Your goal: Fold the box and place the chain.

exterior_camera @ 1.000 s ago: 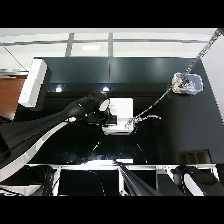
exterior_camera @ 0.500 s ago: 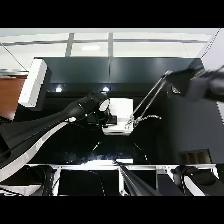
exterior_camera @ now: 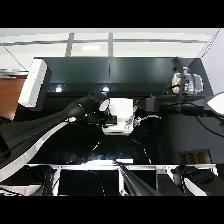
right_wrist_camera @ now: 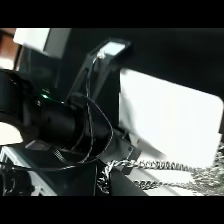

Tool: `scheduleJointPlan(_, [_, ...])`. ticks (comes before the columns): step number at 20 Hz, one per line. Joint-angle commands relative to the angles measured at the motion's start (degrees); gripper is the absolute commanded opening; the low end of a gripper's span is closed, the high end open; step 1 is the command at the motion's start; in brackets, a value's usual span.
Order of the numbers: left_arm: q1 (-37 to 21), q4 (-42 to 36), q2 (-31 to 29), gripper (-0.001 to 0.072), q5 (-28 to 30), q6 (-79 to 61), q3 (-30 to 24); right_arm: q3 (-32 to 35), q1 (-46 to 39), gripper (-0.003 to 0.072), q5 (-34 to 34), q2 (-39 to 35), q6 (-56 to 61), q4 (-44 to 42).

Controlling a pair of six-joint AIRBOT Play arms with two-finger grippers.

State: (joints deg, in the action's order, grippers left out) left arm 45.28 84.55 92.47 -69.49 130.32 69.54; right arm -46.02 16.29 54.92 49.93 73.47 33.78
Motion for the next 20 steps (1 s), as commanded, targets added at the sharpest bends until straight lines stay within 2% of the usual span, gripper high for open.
scheduleJointPlan(1, [0.0,0.0,0.0,0.0034,0.0,0.0,0.0,0.7,3.5,0.0023,-1.4,4.5,-1.5,-2.2])
scheduleJointPlan(4, [0.0,0.0,0.0,0.0034,0.0,0.0,0.0,0.7,4.5,0.0027,-2.1,7.1,-1.5,-1.9])
scheduleJointPlan(5, [0.0,0.0,0.0,0.0033,0.0,0.0,0.0,0.7,4.5,0.0144,-2.4,7.2,-1.6,-1.7])
scheduleJointPlan(6, [0.0,0.0,0.0,0.0034,0.0,0.0,0.0,0.7,4.3,0.0356,-2.3,7.1,-1.6,-1.7])
scheduleJointPlan(7, [0.0,0.0,0.0,0.0034,0.0,0.0,0.0,0.6,3.3,0.0436,-1.5,7.1,-2.4,-1.7])
scheduleJointPlan(9, [0.0,0.0,0.0,0.0034,0.0,0.0,0.0,-0.7,-2.0,0.0436,3.0,6.6,-5.3,0.7])
scheduleJointPlan(11, [0.0,0.0,0.0,0.0034,0.0,0.0,0.0,-1.1,-9.6,0.0436,7.1,4.8,-13.5,3.7])
scheduleJointPlan(13, [0.0,0.0,0.0,0.0034,0.0,0.0,0.0,-0.5,-14.8,0.0436,12.7,4.1,-21.4,9.1])
scheduleJointPlan(14, [0.0,0.0,0.0,0.0034,0.0,0.0,0.0,0.9,-15.7,0.0436,13.4,4.1,-23.1,12.0])
scheduleJointPlan(15, [0.0,0.0,0.0,0.0033,0.0,0.0,0.0,3.5,-15.8,0.0465,12.3,4.1,-24.8,14.8])
scheduleJointPlan(16, [0.0,0.0,0.0,0.0034,0.0,0.0,0.0,6.8,-15.5,0.072,9.3,4.1,-26.6,15.5])
scheduleJointPlan(18, [0.0,0.0,0.0,0.0034,0.0,0.0,0.0,12.8,-13.8,0.072,1.5,4.3,-35.2,15.3])
scheduleJointPlan(20, [0.0,0.0,0.0,0.0034,0.0,0.0,0.0,17.3,-11.0,0.072,-6.3,4.3,-48.7,15.4])
